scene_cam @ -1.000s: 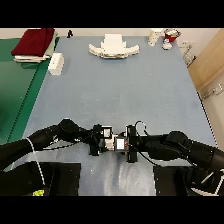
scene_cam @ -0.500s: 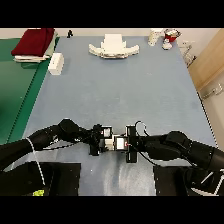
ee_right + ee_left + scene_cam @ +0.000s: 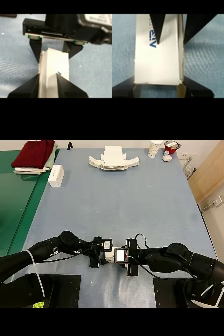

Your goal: Fold the box.

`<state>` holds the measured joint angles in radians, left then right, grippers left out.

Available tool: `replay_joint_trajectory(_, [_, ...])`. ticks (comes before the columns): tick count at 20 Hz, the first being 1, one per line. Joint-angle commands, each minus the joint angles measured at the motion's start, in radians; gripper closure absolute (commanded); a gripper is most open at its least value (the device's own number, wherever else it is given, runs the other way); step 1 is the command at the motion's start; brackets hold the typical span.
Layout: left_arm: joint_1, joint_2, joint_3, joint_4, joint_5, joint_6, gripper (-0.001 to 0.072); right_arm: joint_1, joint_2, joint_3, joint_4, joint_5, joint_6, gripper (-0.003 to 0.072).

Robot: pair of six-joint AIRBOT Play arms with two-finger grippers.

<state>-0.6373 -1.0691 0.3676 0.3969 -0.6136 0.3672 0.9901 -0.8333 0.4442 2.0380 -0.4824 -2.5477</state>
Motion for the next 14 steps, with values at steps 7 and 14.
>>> replay_joint_trajectory(7, [0.001, 0.000, 0.001, 0.000, 0.002, 0.000, 0.0258, 0.000, 0.069, 0.001, 0.122, 0.004, 0.014, 0.0245])
replay_joint_trajectory(14, [0.001, 0.000, 0.001, 0.000, 0.002, 0.000, 0.0258, -0.036, 0.119, -0.089, 0.206, 0.180, 0.375, 0.0686])
